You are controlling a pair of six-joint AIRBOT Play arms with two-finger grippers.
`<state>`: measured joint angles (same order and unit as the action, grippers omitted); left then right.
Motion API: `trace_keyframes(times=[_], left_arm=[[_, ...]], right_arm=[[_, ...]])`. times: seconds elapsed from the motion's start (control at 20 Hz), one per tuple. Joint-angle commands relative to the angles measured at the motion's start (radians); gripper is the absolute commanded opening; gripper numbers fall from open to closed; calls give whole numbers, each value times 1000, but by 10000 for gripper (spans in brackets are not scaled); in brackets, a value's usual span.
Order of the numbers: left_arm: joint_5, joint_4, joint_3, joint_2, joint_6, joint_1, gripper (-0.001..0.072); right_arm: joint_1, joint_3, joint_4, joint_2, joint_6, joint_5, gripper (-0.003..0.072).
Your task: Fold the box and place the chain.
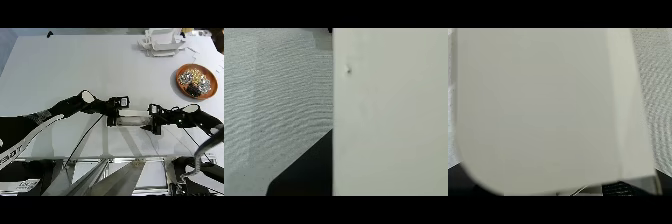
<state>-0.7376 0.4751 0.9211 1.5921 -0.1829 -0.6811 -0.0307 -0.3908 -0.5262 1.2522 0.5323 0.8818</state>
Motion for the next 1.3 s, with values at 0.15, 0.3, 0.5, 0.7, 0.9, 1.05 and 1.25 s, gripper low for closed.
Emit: trace_keyframes(times=[0.15, 0.3, 0.5, 0.7, 0.9, 1.05, 1.25], left_arm=[[0, 0, 0, 0, 0, 0, 8], [0, 0, 0, 0, 0, 0, 8], [0, 0, 0, 0, 0, 0, 8], [0, 0, 0, 0, 0, 0, 8], [0, 0, 0, 0, 0, 0, 9], [2, 16, 0, -8, 0, 1, 194], [0, 61, 0, -71, 31, 16, 573]], right_arm=[[0, 0, 0, 1, -1, -3, 411], [0, 0, 0, 1, 0, -3, 411], [0, 0, 0, 1, 0, -3, 411], [0, 0, 0, 1, -1, -3, 411], [0, 0, 0, 1, 0, -3, 411], [0, 0, 0, 1, -1, -3, 411], [0, 0, 0, 1, 0, -3, 411]])
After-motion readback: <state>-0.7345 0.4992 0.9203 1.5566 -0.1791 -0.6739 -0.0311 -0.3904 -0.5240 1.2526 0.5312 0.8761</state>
